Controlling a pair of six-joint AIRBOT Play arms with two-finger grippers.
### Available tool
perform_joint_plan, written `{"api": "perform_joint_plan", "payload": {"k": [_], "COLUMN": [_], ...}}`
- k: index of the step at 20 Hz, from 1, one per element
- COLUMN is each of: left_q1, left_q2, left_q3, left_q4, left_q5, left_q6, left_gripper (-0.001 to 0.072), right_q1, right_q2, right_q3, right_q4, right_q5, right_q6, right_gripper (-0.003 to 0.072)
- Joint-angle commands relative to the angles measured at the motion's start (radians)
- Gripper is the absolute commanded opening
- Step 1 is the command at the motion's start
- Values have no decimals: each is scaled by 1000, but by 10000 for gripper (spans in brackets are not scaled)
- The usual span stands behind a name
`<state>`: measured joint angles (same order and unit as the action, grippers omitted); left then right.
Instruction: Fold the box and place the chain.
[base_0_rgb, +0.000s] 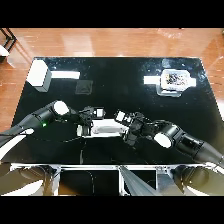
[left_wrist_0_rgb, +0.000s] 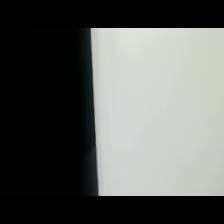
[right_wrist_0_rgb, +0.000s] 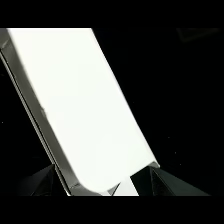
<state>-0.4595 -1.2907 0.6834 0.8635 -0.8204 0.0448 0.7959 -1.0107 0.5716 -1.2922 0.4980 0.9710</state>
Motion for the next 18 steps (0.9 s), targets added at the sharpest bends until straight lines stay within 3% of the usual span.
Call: {"api": "perform_joint_plan", "payload": {"k": [1,7,12,18], "left_q1": [0,0,0,0], "left_q2": [0,0,0,0], "left_q3": [0,0,0,0], "left_q4": [0,-1,-1,-1], "left_q5": [-1,1,1,12], "left_q6": [-1,0,-1,0], "left_gripper": [27,27,26,26], "right_q1": [-17,-74,-210,-229], "right_q2": [0,-11,-67,-142], "right_q3": [3,3,3,3], "right_q4": [-2,263,618,698], "right_q5": [1,10,211,175], "right_q6": [6,-356,-848,-1040], "right_gripper": [691,692,693,693]}}
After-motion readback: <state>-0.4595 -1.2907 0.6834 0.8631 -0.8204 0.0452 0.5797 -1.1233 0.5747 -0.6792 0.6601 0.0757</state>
